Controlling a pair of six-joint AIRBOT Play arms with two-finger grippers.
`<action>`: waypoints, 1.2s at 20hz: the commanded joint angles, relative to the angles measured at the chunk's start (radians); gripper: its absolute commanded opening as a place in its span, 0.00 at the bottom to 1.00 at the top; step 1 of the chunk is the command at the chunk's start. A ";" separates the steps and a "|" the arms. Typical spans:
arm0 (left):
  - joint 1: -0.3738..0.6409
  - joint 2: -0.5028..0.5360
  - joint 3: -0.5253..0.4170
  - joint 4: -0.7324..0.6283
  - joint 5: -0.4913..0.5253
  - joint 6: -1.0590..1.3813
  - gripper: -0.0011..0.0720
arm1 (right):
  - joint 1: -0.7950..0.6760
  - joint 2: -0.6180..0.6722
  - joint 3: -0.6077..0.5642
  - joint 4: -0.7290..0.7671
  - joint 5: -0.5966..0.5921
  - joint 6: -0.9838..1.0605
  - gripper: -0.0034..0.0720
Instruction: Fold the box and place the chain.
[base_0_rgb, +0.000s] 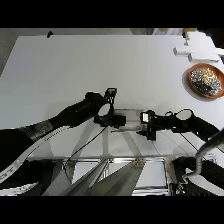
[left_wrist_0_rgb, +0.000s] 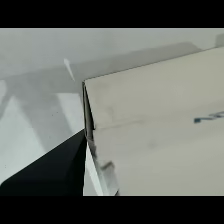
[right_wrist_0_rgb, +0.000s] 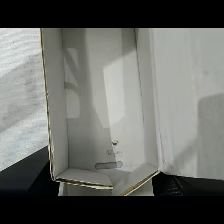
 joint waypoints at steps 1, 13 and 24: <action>-0.018 -0.067 0.085 0.061 -0.101 -0.082 0.47 | 0.000 0.000 0.000 0.000 0.000 0.000 0.46; -0.035 -0.132 0.143 0.117 -0.180 -0.179 0.36 | 0.000 0.000 0.000 0.000 0.000 0.000 0.46; -0.033 -0.112 0.137 0.122 -0.171 -0.251 0.51 | 0.000 0.000 0.000 0.000 0.000 0.000 0.46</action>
